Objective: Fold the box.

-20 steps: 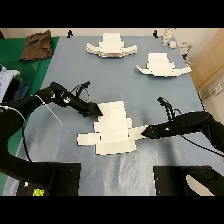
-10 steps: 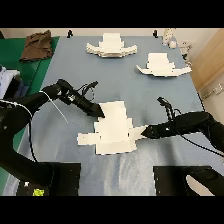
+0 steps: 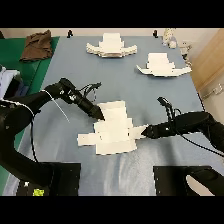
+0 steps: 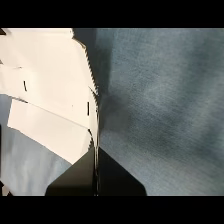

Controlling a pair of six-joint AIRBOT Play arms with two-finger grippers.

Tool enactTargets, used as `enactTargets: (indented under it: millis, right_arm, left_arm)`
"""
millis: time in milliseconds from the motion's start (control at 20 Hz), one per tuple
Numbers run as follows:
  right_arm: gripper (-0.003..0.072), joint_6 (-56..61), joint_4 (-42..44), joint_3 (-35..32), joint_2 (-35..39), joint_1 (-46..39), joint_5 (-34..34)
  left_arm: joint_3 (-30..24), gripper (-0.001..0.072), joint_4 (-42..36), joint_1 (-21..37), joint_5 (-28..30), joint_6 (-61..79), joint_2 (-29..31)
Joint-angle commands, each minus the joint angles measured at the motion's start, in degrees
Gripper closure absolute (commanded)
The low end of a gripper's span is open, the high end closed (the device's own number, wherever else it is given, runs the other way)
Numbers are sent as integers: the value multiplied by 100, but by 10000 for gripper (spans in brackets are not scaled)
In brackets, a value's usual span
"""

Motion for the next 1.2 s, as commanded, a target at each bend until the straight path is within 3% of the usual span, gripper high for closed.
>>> enactTargets:
  millis: [0,500,550,600,850,900,1000,1150]
  right_arm:
    - [687,2,-20,-4,-22,4,0]
    - [687,0,-20,-4,-81,4,20]
    - [687,2,-20,-4,-81,4,20]
    - [687,2,-20,-4,-81,4,20]
    - [686,0,-26,-4,-79,4,20]
    - [667,-2,-31,-4,-76,4,46]
    - [347,0,-162,17,-74,4,114]
    - [347,201,-1093,214,-74,-2,293]
  left_arm:
    - [160,487,2,-17,0,46,-4]
    - [203,490,-72,-136,-188,87,-162]
    - [205,630,-68,-179,-221,166,-190]
    - [205,696,-68,-201,-247,291,-197]
    - [280,695,-74,-114,-273,308,-195]
    - [280,695,-109,-118,-269,310,-195]
    - [278,695,-122,-125,-269,297,-195]
    - [293,696,-122,-122,-326,494,-195]
